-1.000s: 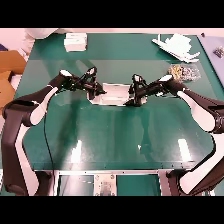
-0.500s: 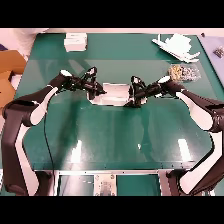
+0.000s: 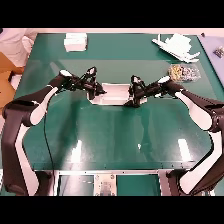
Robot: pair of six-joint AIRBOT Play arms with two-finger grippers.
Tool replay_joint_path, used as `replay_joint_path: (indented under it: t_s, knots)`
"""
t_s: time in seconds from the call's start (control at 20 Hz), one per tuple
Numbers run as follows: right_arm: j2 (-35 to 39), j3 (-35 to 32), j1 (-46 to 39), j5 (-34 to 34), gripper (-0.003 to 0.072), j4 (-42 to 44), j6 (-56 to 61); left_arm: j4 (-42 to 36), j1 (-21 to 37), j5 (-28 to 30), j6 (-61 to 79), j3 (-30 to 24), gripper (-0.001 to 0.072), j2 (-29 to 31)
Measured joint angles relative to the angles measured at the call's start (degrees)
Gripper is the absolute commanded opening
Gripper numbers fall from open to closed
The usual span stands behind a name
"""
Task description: Fold the box and place the chain.
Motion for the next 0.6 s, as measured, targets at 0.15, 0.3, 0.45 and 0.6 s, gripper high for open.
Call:
replay_joint_path:
  t_s: [0.15, 0.3, 0.45, 0.6]
  knots:
    - [0.0, 0.0, 0.0, 0.6, 0.0715, 0.5, -0.1, 0.0, 0.0, 0.0, 0.0, 0.0, 0.0025, 0.0]
    - [-0.2, 0.0, 0.0, 0.9, 0.0688, 0.7, -0.2, 0.0, 0.0, 0.0, 0.0, 0.0, 0.0025, 0.0]
    - [-0.5, 0.0, 0.0, 0.7, 0.0687, 0.2, -0.3, 0.0, 0.0, 0.0, 0.0, 0.0, 0.0025, 0.0]
    - [-0.8, 0.0, 0.0, 0.1, 0.0687, -0.7, -0.4, 0.0, 0.0, 0.0, 0.0, 0.0, 0.0025, 0.0]
